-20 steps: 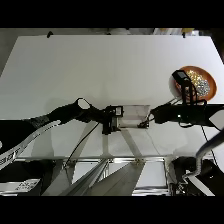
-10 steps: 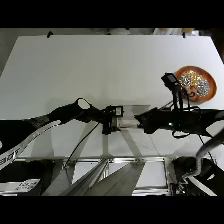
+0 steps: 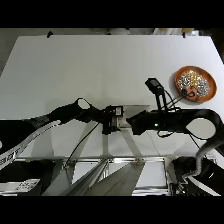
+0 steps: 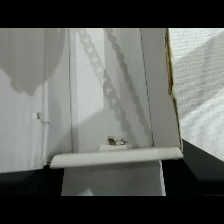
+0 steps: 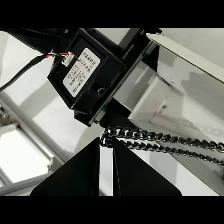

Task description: Fold the box and place the chain.

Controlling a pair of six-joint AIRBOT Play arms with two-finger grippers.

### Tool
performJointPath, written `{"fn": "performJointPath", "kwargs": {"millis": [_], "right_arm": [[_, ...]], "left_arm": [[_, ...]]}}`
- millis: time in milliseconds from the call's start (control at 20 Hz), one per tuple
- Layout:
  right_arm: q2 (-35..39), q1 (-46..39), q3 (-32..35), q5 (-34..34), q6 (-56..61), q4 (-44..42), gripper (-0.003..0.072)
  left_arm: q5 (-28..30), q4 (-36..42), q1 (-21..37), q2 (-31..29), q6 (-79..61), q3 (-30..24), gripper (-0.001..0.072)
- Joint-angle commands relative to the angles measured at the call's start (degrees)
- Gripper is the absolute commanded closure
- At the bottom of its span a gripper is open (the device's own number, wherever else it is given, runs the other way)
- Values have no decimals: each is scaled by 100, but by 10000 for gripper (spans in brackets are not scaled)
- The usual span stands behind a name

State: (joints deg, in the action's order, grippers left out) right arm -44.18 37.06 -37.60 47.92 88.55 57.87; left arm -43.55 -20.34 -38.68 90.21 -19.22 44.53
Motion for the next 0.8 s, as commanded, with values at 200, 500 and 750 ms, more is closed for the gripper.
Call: {"fn": "performJointPath", "kwargs": {"millis": [200,500,750], "right_arm": [[-743,168,173,-57,319,216,612],[-745,-72,26,79,258,240,548],[-442,-1051,-691,737,240,1156,549]], "left_arm": [[0,-2,2,0,0,-2,397],[2,0,2,0,0,-2,397],[0,0,2,0,0,-2,397]]}}
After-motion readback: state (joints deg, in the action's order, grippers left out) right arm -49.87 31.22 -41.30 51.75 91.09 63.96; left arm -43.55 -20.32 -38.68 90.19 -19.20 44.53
